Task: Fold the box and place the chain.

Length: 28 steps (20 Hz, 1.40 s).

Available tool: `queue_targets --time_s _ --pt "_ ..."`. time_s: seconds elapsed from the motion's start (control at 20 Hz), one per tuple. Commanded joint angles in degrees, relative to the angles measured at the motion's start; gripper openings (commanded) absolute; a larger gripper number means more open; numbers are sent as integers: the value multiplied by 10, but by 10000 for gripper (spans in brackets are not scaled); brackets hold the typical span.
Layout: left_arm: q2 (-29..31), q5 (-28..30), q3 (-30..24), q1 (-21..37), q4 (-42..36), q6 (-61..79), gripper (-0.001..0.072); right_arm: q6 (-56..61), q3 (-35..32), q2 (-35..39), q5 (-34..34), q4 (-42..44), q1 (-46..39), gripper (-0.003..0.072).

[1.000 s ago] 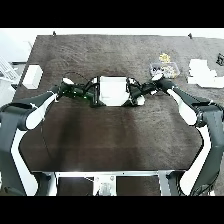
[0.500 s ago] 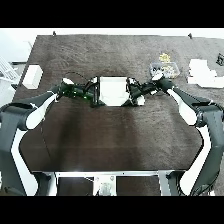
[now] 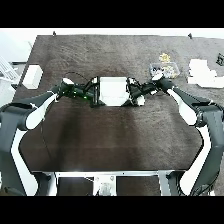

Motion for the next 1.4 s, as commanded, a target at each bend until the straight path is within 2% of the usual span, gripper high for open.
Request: queue_targets --time_s 0.0,1.35 --pt "0 18 -1 1 9 0 414 0 0 0 1 0 1 592" --pt "0 13 -1 1 5 1 415 15 0 1 3 5 2 593"
